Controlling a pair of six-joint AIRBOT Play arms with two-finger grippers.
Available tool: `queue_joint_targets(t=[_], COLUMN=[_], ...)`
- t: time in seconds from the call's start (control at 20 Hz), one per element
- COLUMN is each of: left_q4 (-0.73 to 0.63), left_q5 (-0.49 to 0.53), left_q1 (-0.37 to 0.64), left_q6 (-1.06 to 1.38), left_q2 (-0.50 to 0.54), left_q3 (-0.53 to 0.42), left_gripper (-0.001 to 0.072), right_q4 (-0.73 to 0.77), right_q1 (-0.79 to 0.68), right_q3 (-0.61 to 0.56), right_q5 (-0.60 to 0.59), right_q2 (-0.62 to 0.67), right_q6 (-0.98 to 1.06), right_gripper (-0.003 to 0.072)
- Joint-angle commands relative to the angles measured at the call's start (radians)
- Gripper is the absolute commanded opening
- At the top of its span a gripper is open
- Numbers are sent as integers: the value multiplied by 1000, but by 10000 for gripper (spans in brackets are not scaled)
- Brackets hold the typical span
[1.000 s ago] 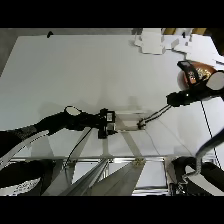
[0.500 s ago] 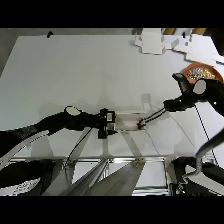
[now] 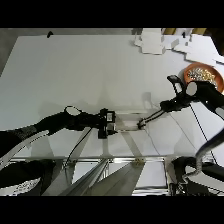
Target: Fold the box and place the chain.
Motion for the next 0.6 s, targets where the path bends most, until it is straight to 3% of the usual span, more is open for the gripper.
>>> queue_joint_targets(t=[0.0, 0.35, 0.5, 0.55], left_q4=[0, 0, 0, 0], left_q5=[0, 0, 0, 0], left_q1=[0, 0, 0, 0], left_q6=[0, 0, 0, 0], left_q2=[0, 0, 0, 0], left_q3=[0, 0, 0, 0], left_gripper=[207, 207, 207, 207], right_q4=[-37, -53, -42, -42], right_q1=[7, 8, 8, 8], right_q3=[0, 0, 0, 0], right_q5=[-7, -16, 0, 11], right_q2=[-14, -35, -49, -47], right_q6=[34, 55, 54, 53], right_gripper=[238, 233, 148, 81])
